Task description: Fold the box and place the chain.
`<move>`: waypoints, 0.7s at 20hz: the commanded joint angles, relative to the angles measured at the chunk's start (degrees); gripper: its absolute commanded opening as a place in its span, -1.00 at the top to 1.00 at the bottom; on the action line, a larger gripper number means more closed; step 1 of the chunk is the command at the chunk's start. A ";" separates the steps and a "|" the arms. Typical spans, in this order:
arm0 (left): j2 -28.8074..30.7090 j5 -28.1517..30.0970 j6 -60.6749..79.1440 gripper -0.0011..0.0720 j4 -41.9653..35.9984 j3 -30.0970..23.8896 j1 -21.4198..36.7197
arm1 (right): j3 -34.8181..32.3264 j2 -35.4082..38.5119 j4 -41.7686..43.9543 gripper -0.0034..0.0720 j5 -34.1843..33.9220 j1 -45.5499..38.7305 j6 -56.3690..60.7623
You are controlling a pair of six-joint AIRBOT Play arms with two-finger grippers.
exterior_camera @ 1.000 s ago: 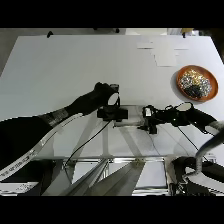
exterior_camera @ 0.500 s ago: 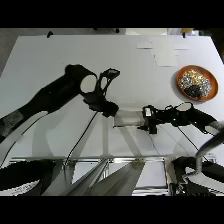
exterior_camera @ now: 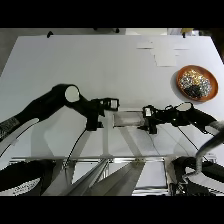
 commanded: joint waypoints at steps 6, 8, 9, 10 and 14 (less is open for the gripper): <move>-2.45 17.59 36.89 -0.94 -32.87 -11.72 1.97 | 0.00 0.02 0.00 -0.31 0.02 0.04 -0.02; -3.87 17.75 36.76 -0.94 -33.57 -11.72 1.97 | 0.00 0.02 0.00 -0.31 0.02 0.02 0.00; -4.55 17.77 36.61 -0.94 -33.57 -11.72 1.99 | 0.00 0.02 0.00 -0.31 0.00 0.02 -0.02; -5.16 17.70 36.59 -0.94 -33.64 -11.72 1.99 | 0.00 0.02 0.00 -0.31 0.02 0.04 -0.02; -5.53 17.59 36.59 -0.94 -33.75 -11.72 1.88 | 0.00 0.02 0.00 -0.31 0.02 0.02 -0.02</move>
